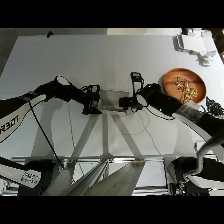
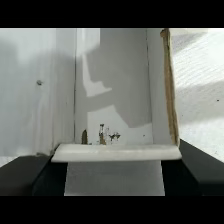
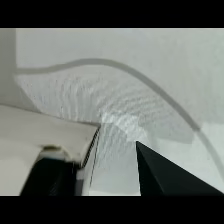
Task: Fold the box and place the chain.
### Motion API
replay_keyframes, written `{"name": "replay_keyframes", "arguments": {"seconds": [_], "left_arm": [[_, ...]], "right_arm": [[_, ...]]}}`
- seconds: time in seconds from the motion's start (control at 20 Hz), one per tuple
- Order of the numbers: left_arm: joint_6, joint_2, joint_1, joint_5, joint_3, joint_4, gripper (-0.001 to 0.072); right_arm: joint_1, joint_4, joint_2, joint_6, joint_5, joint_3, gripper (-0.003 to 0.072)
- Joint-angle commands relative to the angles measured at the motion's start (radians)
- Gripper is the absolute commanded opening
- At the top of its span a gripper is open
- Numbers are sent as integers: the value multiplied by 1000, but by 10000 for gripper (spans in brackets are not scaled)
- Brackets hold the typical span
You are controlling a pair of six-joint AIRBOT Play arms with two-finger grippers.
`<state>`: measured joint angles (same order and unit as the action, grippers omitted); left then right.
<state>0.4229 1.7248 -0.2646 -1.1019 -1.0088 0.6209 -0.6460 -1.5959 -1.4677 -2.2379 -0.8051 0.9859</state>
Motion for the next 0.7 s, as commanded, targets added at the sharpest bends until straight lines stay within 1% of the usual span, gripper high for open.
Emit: {"name": "replay_keyframes", "arguments": {"seconds": [0.0, 0.05, 0.15, 0.2, 0.25, 0.35, 0.4, 0.45, 0.5, 0.55, 0.65], "left_arm": [[-2, -1, 1, -2, 0, 0, 142], [-2, -1, 1, -2, 0, 0, 142], [-2, -1, 1, -2, 0, 0, 142], [-2, -1, 1, -2, 0, 0, 142], [-2, -1, 1, -2, 0, 0, 142], [-2, -1, 1, -2, 0, 0, 142], [-2, -1, 1, -2, 0, 0, 142], [-2, -1, 1, -2, 0, 0, 142], [-2, -1, 1, -2, 0, 0, 142], [-2, -1, 1, -2, 0, 0, 142], [-2, -1, 1, -2, 0, 0, 142]], "right_arm": [[-2, 11, -19, -90, 16, 2, 290], [-6, 9, -24, -115, 28, 2, 220], [-20, 3, -27, -114, 54, 2, 154], [-24, 3, -27, -114, 65, 2, 52], [-26, 3, -27, -114, 72, 2, 11], [-26, 3, -27, -114, 74, 2, 12], [-26, 4, -26, -114, 74, 2, 81], [-26, 8, -24, -114, 72, 2, 251], [-26, 11, -17, -113, 68, 2, 451], [-26, 11, -2, -112, 58, 2, 540], [-26, 11, 46, -69, 21, 2, 544]]}}
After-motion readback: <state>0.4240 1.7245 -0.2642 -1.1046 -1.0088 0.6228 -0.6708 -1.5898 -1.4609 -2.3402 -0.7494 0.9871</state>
